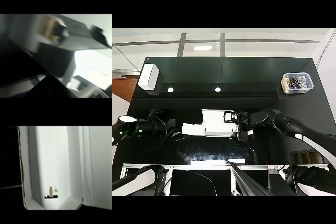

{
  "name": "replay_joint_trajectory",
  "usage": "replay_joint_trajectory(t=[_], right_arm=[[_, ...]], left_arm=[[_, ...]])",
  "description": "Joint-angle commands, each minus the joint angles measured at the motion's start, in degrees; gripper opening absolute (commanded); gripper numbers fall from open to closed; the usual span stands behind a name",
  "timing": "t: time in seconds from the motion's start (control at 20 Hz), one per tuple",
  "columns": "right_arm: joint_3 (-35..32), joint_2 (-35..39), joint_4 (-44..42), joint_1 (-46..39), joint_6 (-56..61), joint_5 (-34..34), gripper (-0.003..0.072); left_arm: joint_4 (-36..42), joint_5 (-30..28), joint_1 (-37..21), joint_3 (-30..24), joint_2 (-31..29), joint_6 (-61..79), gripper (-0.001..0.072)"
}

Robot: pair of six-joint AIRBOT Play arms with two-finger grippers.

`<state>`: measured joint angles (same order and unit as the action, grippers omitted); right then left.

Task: Fold the box and place the chain.

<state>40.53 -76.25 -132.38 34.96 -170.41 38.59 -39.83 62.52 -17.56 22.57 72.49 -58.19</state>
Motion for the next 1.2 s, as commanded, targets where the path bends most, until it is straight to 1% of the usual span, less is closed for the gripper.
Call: replay_joint_trajectory(t=[0.0,0.05,0.1,0.15,0.2,0.25,0.45,0.55,0.6,0.85,1.0,1.15], right_arm=[[0.04,0.04,0.00,0.04,0.02,-0.02,0.0478],[0.04,0.04,0.00,0.04,0.02,0.00,0.0478],[0.04,0.04,0.00,0.04,0.02,0.00,0.0478],[0.04,0.04,0.00,0.04,0.02,0.00,0.0478],[0.04,0.04,0.00,0.04,0.04,0.02,0.0478],[0.04,0.04,-0.02,0.04,0.04,0.02,0.0478],[0.04,0.04,-0.02,0.04,0.02,0.00,0.0478],[0.04,0.04,-0.02,0.04,0.02,-0.02,0.0478],[0.04,0.04,0.00,0.04,0.04,0.00,0.0478],[0.04,0.04,0.00,0.04,0.04,-0.02,0.0478],[0.04,0.04,0.00,0.04,0.04,-0.02,0.0478],[0.04,0.04,-0.02,0.04,0.04,-0.02,0.0479]], left_arm=[[4.35,1.14,2.99,-0.04,5.79,4.79,0.0026],[4.92,1.03,4.59,-0.02,5.86,6.19,0.0031],[5.64,1.05,5.68,0.17,5.68,6.58,0.0085],[6.05,1.20,6.36,0.76,5.55,6.75,0.0197],[6.01,1.36,6.73,1.62,5.46,6.80,0.0371],[6.03,2.56,6.75,2.67,5.46,6.80,0.0492],[6.10,7.93,6.84,6.82,5.44,6.78,0.0690],[6.23,9.92,7.67,8.13,5.03,6.75,0.0690],[6.27,9.68,8.57,8.44,4.17,6.25,0.0690],[6.01,2.40,14.97,8.55,-4.46,0.85,0.0690],[5.86,-1.11,21.09,8.55,-6.49,-2.19,0.0689],[5.77,-8.11,27.12,8.55,-6.95,-5.40,0.0689]])
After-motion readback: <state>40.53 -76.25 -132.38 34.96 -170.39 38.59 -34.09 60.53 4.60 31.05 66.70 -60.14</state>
